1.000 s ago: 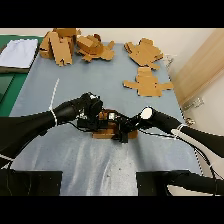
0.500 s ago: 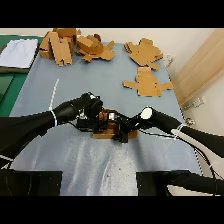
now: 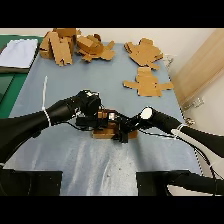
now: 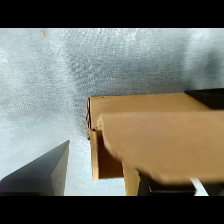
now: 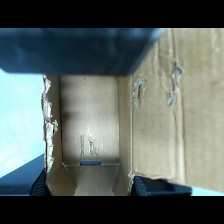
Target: Fold the box.
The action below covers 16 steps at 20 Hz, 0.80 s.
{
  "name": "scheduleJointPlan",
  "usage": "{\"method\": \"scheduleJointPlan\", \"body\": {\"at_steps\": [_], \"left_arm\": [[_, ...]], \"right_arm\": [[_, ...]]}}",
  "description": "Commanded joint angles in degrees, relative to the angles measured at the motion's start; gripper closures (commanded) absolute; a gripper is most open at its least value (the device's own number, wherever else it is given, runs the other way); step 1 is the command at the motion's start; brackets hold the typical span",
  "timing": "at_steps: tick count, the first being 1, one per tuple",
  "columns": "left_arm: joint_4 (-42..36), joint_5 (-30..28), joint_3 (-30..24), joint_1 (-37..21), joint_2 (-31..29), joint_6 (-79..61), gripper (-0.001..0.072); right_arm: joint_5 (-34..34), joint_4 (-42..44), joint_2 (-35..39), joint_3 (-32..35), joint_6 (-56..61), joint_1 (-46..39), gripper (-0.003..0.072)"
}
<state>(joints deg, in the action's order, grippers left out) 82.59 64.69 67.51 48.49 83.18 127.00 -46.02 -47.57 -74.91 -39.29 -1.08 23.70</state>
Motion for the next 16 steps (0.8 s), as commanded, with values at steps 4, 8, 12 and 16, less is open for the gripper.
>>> {"method": "scheduleJointPlan", "body": {"at_steps": [4,8,12,16], "left_arm": [[1.3,0.5,0.0,0.0,-3.2,-0.2,0.0226],[1.4,1.0,0.0,0.0,-4.4,-0.2,0.0226],[2.2,2.5,0.0,-0.8,-5.1,-0.2,0.0227],[2.8,4.3,0.0,-1.8,-5.1,-0.2,0.0253]], "right_arm": [[0.0,0.0,0.0,0.0,0.0,0.0,0.0161],[0.0,0.0,0.0,0.0,0.0,0.0,0.0161],[0.0,0.0,0.0,0.0,0.0,0.0,0.0161],[0.0,0.0,0.0,0.0,0.0,0.0,0.0161]]}}
